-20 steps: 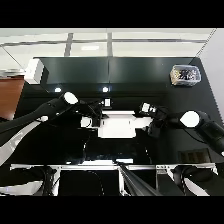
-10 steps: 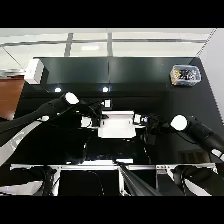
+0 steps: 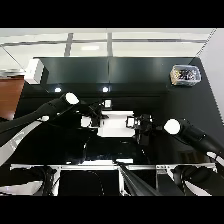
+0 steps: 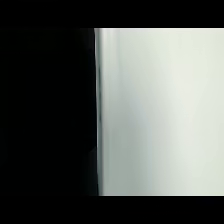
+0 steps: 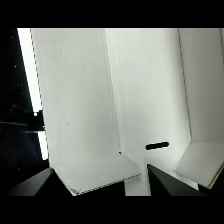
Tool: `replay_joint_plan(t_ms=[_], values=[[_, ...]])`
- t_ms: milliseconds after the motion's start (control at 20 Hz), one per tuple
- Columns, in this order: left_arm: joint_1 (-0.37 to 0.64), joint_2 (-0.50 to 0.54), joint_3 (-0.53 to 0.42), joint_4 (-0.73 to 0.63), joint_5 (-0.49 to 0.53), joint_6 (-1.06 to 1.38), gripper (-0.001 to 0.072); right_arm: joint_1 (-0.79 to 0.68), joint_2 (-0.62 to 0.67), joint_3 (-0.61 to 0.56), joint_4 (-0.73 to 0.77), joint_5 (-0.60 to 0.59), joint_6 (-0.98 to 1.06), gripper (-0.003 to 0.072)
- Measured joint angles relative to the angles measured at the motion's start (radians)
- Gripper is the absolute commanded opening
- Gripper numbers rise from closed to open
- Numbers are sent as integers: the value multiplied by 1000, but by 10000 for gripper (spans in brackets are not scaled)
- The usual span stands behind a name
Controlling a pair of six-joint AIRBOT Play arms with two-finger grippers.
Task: Fold the box and place the chain.
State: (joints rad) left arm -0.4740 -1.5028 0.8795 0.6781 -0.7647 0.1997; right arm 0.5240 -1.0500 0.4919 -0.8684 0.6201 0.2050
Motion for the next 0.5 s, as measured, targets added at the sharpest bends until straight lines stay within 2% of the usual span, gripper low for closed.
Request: replay_joint_plan(t_ms=[200, 500], values=[[0, 0, 0, 2, -1, 0, 26, 14, 0, 12, 48, -54, -2, 630], [0, 0, 0, -1, -2, -3, 26, 16, 0, 54, 33, -47, -1, 630]])
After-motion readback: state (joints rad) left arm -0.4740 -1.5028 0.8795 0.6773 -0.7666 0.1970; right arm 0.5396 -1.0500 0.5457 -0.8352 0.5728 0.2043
